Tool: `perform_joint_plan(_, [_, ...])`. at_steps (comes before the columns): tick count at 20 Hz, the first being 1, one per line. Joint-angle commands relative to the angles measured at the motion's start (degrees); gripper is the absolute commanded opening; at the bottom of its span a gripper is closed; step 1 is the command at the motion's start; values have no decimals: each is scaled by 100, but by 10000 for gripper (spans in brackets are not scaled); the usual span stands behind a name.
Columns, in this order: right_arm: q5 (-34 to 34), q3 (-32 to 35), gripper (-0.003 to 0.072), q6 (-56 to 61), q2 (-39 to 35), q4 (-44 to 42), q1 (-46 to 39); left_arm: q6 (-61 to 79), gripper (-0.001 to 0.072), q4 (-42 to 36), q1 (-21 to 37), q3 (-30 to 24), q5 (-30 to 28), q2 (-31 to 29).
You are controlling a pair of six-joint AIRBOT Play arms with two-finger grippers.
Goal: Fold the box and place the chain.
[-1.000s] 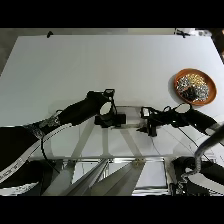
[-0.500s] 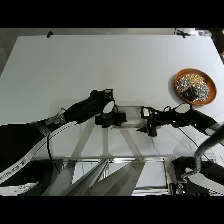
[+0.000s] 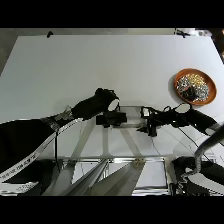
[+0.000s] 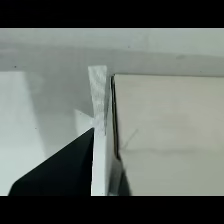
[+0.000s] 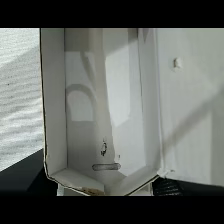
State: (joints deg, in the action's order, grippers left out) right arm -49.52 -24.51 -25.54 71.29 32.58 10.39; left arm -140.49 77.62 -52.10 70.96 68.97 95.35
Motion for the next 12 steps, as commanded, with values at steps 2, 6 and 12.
perform_joint_plan(2, [-2, 0, 410, 0, 2, 0, 2, -101, 249, -164, -59, 15, -293, 138])
perform_joint_plan(6, [0, 0, 410, 0, 2, 0, 2, -103, 4, -142, -122, 15, -310, 138])
perform_joint_plan(12, [-2, 0, 410, 0, 2, 0, 2, -195, 4, -131, -210, 15, -310, 173])
